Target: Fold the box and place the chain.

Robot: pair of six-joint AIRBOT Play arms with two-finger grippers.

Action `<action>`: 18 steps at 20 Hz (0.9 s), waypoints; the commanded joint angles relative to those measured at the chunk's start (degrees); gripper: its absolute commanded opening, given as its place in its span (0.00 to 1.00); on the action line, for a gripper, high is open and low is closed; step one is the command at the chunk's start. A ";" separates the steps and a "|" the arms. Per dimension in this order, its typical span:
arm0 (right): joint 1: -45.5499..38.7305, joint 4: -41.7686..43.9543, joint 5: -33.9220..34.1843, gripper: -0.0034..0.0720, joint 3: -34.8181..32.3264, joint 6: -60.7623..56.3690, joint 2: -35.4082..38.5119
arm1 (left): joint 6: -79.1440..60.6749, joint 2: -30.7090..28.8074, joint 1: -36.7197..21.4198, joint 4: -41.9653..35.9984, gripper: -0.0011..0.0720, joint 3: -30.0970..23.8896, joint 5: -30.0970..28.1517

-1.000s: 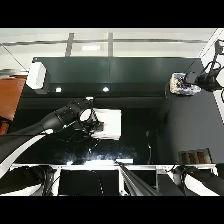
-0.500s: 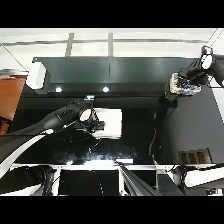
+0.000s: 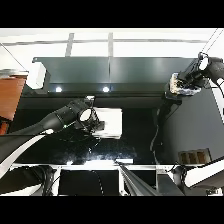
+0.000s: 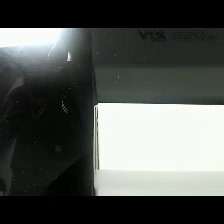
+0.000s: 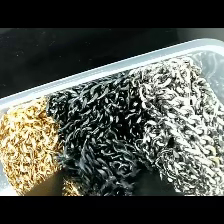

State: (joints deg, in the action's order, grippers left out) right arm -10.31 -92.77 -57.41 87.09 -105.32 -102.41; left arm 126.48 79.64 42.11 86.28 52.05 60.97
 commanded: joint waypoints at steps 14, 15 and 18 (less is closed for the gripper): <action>-0.17 1.86 -7.15 0.07 6.56 6.29 11.39 | -0.02 0.02 0.02 -0.22 0.05 -0.02 -0.42; -0.17 1.88 -7.15 0.07 6.56 7.10 14.19 | -0.02 0.02 0.02 -0.20 0.05 -0.02 -0.46; -0.17 1.81 -7.37 0.07 6.56 9.03 22.36 | -0.02 0.02 0.00 0.52 0.05 -0.02 -0.50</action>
